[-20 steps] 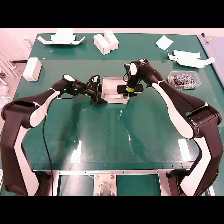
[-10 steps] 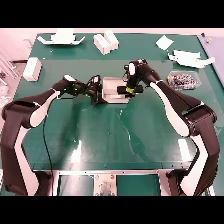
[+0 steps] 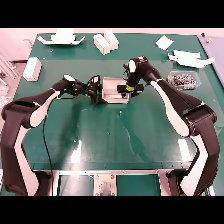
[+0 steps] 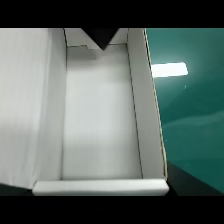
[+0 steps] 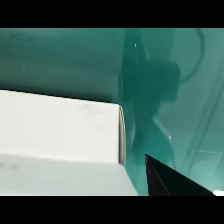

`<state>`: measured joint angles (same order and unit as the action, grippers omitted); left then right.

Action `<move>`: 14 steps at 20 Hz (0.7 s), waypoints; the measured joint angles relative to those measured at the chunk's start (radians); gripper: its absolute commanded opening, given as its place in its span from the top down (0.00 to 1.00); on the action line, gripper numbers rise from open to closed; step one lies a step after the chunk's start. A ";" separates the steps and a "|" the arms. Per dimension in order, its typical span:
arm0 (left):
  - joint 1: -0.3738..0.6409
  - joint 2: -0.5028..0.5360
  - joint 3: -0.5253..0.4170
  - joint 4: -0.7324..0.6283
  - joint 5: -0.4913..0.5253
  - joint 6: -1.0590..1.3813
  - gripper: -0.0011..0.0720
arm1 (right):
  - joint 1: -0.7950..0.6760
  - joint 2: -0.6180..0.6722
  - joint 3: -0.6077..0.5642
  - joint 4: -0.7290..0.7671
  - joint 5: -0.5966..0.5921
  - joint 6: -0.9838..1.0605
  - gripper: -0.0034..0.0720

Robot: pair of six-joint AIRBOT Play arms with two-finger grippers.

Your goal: Fold the box and place the chain.

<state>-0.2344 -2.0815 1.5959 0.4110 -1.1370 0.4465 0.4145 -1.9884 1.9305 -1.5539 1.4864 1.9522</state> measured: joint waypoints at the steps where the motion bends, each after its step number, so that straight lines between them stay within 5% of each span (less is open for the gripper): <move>1: 0.000 0.000 0.000 0.000 0.000 0.000 0.45 | -0.001 0.006 0.022 -0.002 0.015 -0.004 0.28; 9: 0.000 0.000 0.000 0.000 0.001 0.000 0.45 | -0.052 0.200 0.101 -0.132 0.079 -0.114 0.30; 14: 0.000 0.000 0.000 0.000 0.002 -0.001 0.45 | -0.208 0.278 0.084 -0.223 0.062 -0.212 0.30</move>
<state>-0.2344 -2.0815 1.5959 0.4107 -1.1351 0.4458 0.2070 -1.7100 2.0140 -1.7767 1.5486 1.7397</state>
